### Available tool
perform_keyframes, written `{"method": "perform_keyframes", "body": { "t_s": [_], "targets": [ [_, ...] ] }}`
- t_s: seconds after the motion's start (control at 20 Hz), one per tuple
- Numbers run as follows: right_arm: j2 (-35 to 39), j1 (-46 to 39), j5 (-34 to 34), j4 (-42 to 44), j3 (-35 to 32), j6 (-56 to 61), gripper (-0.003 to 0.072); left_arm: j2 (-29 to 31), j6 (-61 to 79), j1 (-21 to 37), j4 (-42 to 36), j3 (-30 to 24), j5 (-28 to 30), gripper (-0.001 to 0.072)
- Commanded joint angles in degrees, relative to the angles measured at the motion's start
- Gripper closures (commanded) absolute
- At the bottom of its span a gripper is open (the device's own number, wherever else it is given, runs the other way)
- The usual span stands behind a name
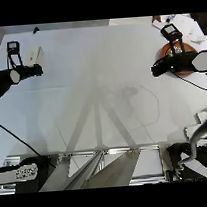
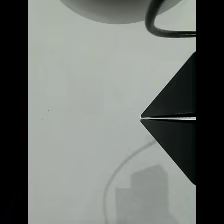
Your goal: Fold the box and place the chain.
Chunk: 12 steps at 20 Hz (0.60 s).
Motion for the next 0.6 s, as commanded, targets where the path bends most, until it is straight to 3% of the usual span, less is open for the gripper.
{"method": "perform_keyframes", "body": {
  "t_s": [0.0, 0.1, 0.25, 0.3, 0.35, 0.4, 0.55],
  "targets": [
    [0.0, 0.0, 0.0, 0.0, 0.0, 0.0, 0.0676, -5.3, -0.2, 0.2, 0.2, 0.0, 1.1, 0.0695],
    [0.0, 0.0, 0.0, 0.0, 0.0, 0.0, 0.0676, -6.5, 0.0, 0.2, 0.2, 0.0, 1.1, 0.0666],
    [0.0, 0.0, 0.0, 0.0, 0.0, 0.0, 0.0676, -6.5, 0.0, 0.2, 0.2, 0.0, 1.3, 0.0411],
    [0.0, 0.0, 0.0, 0.0, 0.0, 0.0, 0.0676, -6.3, 0.0, 0.2, 0.2, 0.0, 1.0, 0.0307],
    [0.0, 0.0, 0.0, 0.0, 0.0, 0.0, 0.0676, -5.9, 0.0, 0.2, 0.2, 0.0, 1.0, 0.0144],
    [0.0, 0.0, 0.0, 0.0, 0.0, 0.0, 0.0676, -5.1, -0.1, 0.2, 0.2, 0.0, 1.0, 0.0047],
    [0.0, 0.0, 0.0, 0.0, 0.0, 0.0, 0.0676, -0.6, -0.2, 0.2, -0.3, 0.0, 1.0, 0.0016]
  ]
}}
